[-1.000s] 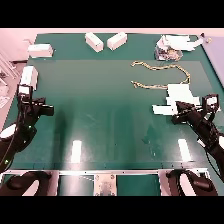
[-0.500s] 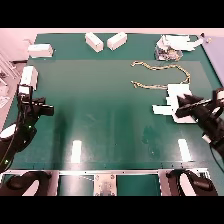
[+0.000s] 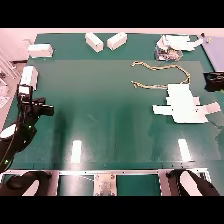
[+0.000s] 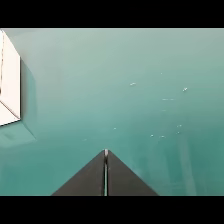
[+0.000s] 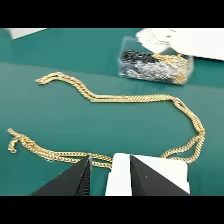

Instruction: Fold the box and place the chain.

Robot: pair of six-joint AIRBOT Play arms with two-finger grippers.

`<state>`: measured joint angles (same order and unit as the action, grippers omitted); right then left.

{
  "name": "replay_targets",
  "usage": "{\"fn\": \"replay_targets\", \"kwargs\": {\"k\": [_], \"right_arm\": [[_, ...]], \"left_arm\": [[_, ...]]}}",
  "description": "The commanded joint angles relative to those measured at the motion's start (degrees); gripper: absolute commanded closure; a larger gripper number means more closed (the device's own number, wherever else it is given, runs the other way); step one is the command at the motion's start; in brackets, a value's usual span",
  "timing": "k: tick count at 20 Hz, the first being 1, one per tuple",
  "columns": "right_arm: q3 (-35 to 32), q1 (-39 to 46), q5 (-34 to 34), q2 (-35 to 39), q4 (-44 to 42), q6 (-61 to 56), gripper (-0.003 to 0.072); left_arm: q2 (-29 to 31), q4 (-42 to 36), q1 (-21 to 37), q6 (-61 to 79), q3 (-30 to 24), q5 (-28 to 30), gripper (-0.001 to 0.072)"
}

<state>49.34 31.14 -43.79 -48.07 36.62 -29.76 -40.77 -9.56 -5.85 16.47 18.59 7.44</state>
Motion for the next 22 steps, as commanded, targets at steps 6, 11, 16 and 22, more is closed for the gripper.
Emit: {"fn": "replay_targets", "kwargs": {"k": [6,11,16,22], "right_arm": [[12.28,20.39,-17.88,-17.46,1.57,-9.60,0.0310],[29.62,28.35,-42.49,-39.10,2.71,-13.44,0.0299],[46.29,27.71,-43.78,-49.40,8.63,-16.65,0.0251],[63.34,24.87,-45.07,-58.23,22.86,-16.00,0.0180]], "left_arm": [[0.04,0.00,-0.04,0.02,0.00,0.02,0.0689],[0.04,0.00,-0.04,0.02,0.00,-0.04,0.0689],[0.04,0.00,-0.04,0.02,0.00,0.00,0.0689],[0.04,0.00,-0.04,0.02,0.00,0.00,0.0689]]}}
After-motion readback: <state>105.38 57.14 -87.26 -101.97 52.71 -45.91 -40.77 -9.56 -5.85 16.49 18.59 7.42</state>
